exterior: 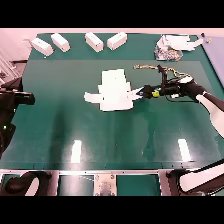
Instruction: Fold the box and place the chain.
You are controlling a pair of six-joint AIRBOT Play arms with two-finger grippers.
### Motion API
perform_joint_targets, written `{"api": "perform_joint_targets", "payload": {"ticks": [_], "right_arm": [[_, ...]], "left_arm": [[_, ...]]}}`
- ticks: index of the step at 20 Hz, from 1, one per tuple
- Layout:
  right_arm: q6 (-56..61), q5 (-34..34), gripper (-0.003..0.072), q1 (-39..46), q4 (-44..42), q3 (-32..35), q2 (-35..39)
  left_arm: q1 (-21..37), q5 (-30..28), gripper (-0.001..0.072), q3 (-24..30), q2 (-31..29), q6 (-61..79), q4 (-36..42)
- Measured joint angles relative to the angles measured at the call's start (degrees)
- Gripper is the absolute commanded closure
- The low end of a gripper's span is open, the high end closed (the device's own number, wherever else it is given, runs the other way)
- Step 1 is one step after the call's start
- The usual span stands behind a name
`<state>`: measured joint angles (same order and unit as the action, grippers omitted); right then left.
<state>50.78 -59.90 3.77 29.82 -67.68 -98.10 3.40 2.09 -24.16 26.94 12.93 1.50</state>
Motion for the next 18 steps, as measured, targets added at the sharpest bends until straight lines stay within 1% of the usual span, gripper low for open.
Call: {"api": "perform_joint_targets", "payload": {"ticks": [1,5,9,18], "right_arm": [[-0.2,1.7,0.0681,-0.9,-0.5,1.0,0.0],[-1.3,5.2,0.0681,-2.7,-1.7,3.0,0.0],[-2.5,6.4,0.0680,-3.3,-2.4,3.5,0.0],[-3.8,6.9,0.0679,-3.6,-2.8,3.6,0.0]], "left_arm": [[0.0,0.0,0.0690,0.0,0.0,0.0,0.0],[0.0,0.0,0.0691,0.0,0.0,0.0,0.0],[0.0,0.0,0.0691,0.0,0.0,0.0,0.0],[0.0,0.0,0.0690,0.0,0.0,0.0,0.0]]}}
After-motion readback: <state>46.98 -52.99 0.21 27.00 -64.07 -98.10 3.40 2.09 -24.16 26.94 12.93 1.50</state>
